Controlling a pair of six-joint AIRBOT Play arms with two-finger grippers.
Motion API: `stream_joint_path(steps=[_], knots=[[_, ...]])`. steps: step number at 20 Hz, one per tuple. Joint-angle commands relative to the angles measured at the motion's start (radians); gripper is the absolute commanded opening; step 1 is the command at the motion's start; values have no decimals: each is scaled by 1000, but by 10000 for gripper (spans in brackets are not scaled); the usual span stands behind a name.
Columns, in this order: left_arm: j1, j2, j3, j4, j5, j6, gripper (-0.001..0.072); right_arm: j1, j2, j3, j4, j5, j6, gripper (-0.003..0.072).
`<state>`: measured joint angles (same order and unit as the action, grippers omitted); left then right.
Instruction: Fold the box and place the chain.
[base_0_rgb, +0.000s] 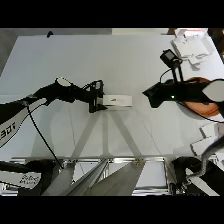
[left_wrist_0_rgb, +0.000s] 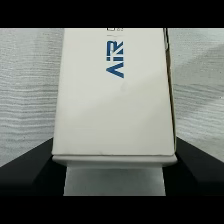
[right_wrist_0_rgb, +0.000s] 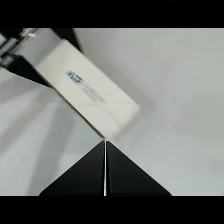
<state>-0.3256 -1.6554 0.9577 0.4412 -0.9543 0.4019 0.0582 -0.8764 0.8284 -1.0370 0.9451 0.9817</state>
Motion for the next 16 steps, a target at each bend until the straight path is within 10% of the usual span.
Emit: stream_joint_path(steps=[1,16], knots=[[0,0,0,1,0,1,258,0,106,1,-420,61,285,9],[0,0,0,1,-14,-2,254,0,98,1,-555,84,451,10]])
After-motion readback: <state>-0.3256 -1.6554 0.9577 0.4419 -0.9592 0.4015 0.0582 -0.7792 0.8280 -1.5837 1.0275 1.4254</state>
